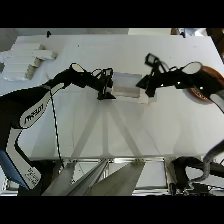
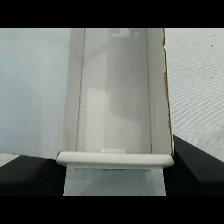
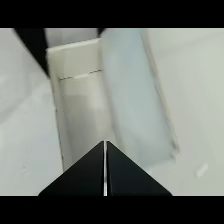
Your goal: Fold the box and place the chain.
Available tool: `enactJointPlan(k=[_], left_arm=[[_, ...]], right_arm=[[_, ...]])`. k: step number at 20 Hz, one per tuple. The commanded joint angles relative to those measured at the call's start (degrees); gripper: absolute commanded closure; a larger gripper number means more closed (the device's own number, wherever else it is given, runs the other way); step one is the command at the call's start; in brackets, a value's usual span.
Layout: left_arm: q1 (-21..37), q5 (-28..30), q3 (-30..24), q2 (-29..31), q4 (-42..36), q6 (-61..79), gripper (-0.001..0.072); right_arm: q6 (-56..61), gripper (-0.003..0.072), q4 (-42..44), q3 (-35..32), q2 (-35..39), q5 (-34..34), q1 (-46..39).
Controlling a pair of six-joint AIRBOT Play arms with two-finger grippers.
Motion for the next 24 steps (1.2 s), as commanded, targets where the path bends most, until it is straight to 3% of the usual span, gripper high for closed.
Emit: enactJointPlan(k=[1, 5, 9, 14, 19, 24], left_arm=[[0.07, 0.04, 0.02, 0.02, 0.04, 0.02, 0.0314], [0.07, 0.04, 0.02, 0.02, 0.02, 0.02, 0.0314], [0.07, 0.02, 0.02, 0.02, 0.02, 0.02, 0.0314], [0.07, 0.04, 0.02, 0.02, 0.02, 0.04, 0.0314], [0.07, 0.04, 0.02, 0.02, 0.02, 0.02, 0.0314], [0.07, 0.02, 0.02, 0.02, 0.02, 0.02, 0.0314]], right_arm=[[15.85, 0.0675, -0.81, 0.00, 3.85, 0.33, -6.91], [32.57, 0.0677, -11.17, -0.17, 4.24, 1.88, -14.97], [38.62, 0.0678, -16.83, -4.52, 4.15, 1.84, -18.71], [38.62, 0.0679, -15.56, -11.69, 1.55, -0.50, -16.11], [37.38, 0.0679, -7.45, -11.91, -4.35, -5.53, -10.56], [37.07, 0.0681, -4.59, -11.91, -6.29, -5.01, -7.65]])
